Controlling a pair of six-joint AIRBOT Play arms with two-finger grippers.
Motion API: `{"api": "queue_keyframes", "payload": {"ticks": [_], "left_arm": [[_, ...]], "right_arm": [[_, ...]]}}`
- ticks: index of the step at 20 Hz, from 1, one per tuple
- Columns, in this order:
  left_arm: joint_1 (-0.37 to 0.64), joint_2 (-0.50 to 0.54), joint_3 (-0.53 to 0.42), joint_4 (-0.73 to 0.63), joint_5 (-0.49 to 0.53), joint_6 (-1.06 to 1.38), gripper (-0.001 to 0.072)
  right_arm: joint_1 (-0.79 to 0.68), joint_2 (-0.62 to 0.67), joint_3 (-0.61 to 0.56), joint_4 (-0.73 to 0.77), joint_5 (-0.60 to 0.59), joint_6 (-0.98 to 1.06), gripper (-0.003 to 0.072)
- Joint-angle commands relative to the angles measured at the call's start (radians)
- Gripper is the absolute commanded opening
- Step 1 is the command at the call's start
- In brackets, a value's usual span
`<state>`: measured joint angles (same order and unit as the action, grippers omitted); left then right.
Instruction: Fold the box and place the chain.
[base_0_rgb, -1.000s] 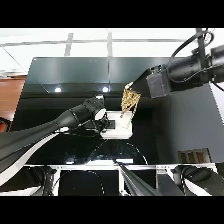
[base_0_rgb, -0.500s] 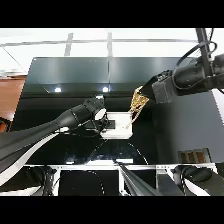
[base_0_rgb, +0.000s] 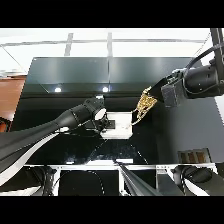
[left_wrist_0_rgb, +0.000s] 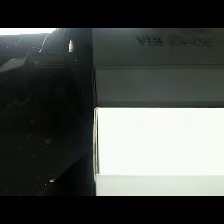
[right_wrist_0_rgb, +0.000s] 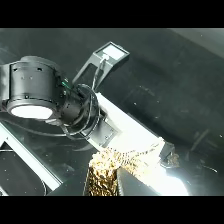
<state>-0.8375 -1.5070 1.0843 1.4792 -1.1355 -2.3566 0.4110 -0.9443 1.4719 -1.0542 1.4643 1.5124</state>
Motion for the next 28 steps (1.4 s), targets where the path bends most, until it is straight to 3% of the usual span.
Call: {"api": "queue_keyframes", "payload": {"ticks": [1,5,12,20,28], "left_arm": [[0.0,0.0,0.0,0.0,0.0,0.0,0.0027],[0.0,0.0,0.0,0.0,0.0,0.0,0.0027],[0.0,0.0,0.0,0.0,-0.002,0.0,0.0027],[0.0,0.0,0.0,0.0,-0.003,0.0,0.0027],[0.0,0.0,0.0,0.0,-0.002,0.0,0.0027]], "right_arm": [[0.0,0.002,0.0,0.028,-0.007,0.002,0.0011],[0.0,0.002,0.004,0.07,-0.021,-0.018,0.0011],[0.0,0.003,0.099,-0.03,-0.025,-0.009,0.0012],[0.0,0.002,0.101,-0.035,0.001,0.003,0.0012],[0.001,-0.003,0.096,0.12,-0.041,-0.005,0.0012]]}}
